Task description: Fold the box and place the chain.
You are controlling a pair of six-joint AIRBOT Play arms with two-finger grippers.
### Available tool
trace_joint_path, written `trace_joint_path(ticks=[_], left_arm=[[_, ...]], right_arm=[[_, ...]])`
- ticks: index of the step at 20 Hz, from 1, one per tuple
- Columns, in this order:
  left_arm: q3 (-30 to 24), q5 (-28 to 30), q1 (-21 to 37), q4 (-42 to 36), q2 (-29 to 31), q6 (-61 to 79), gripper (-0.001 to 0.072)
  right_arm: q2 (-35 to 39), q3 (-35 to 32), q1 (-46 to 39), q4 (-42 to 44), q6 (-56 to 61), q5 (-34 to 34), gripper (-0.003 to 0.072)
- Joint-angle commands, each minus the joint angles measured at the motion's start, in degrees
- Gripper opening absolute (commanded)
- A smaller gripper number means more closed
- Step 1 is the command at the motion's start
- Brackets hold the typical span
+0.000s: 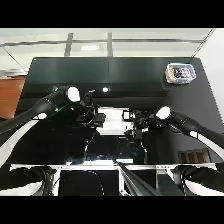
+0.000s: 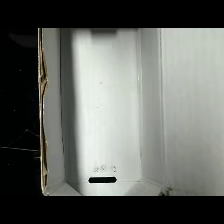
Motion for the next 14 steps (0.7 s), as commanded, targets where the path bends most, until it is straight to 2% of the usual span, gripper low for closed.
trace_joint_path(ticks=[1, 6, 11, 14], left_arm=[[0.1, 4.0, -2.6, 6.8, 0.0, -7.3, 0.0348], [0.4, 3.0, -6.1, 13.0, -0.6, -13.0, 0.0348], [4.2, 0.3, -10.2, 20.3, -2.9, -19.6, 0.0348], [4.5, 0.4, -12.4, 24.1, -3.1, -26.2, 0.0348]], right_arm=[[0.0, 0.0, 0.1, 0.0, 0.0, 0.0, 0.0240], [0.0, 0.0, 0.1, 0.0, 0.0, 0.0, 0.0240], [0.0, 0.0, 0.1, 0.0, 0.0, 0.0, 0.0240], [0.0, 0.0, 0.1, 0.0, 0.0, 0.0, 0.0240]])
